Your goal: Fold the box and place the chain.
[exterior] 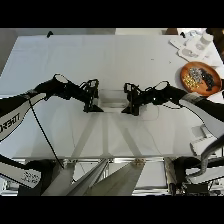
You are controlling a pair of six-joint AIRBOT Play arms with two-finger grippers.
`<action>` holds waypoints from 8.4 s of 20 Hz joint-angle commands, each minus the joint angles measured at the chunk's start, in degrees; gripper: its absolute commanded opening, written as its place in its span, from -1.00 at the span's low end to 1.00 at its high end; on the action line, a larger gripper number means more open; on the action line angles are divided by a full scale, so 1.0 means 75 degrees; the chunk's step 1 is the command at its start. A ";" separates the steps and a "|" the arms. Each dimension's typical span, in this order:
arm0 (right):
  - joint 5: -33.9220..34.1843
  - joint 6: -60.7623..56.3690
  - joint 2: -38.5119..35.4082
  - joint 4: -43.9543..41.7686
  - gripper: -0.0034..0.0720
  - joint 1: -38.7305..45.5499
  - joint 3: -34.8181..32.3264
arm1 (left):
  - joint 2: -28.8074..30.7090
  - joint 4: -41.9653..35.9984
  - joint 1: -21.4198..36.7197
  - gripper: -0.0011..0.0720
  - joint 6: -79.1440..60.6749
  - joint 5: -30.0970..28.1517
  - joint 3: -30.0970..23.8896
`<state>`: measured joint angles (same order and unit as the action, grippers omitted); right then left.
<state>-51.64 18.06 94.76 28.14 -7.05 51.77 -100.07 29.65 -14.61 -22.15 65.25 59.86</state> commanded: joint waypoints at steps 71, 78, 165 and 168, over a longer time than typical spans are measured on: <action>0.0388 -0.1262 -0.1204 0.1518 0.98 0.0006 0.0003 | -0.0029 0.0769 -0.0271 -0.05 0.1049 -0.0184 -0.0020; -0.0023 -0.3590 -0.2815 0.3724 0.96 0.0006 0.0003 | -0.0029 0.0769 -0.0271 -0.05 0.1049 -0.0184 -0.0020; 0.0641 0.0653 -0.1274 -0.0020 0.19 -0.0096 -0.0863 | -0.0029 0.0769 -0.0271 -0.05 0.1046 -0.0187 -0.0020; 0.0772 0.0568 -0.1276 0.0044 -0.29 -0.0096 -0.0863 | -0.0029 0.0769 -0.0271 -0.05 0.1049 -0.0187 -0.0020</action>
<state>-46.54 22.96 85.17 28.21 -7.70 45.30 -100.29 35.42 -16.69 -14.28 63.86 59.68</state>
